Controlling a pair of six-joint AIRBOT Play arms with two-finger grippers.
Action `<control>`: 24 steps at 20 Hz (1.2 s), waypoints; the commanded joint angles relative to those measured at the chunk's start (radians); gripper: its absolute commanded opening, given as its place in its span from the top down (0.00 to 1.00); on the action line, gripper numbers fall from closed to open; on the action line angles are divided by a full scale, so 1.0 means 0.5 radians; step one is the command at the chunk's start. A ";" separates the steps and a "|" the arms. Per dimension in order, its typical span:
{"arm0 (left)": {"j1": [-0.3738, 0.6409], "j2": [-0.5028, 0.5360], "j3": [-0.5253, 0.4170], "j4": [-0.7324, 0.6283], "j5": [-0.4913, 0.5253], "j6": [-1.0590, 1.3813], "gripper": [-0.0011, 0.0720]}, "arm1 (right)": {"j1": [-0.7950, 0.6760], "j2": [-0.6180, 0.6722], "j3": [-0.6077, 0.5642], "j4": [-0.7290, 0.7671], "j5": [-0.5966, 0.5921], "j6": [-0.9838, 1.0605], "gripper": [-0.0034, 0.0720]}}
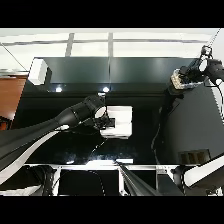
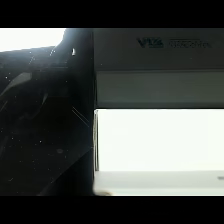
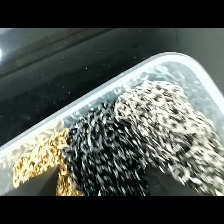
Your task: Fold the box and place the chain.
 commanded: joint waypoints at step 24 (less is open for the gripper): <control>0.002 0.000 0.002 0.001 -0.002 -0.001 0.95 | 0.071 1.548 0.121 0.709 0.941 -0.908 0.94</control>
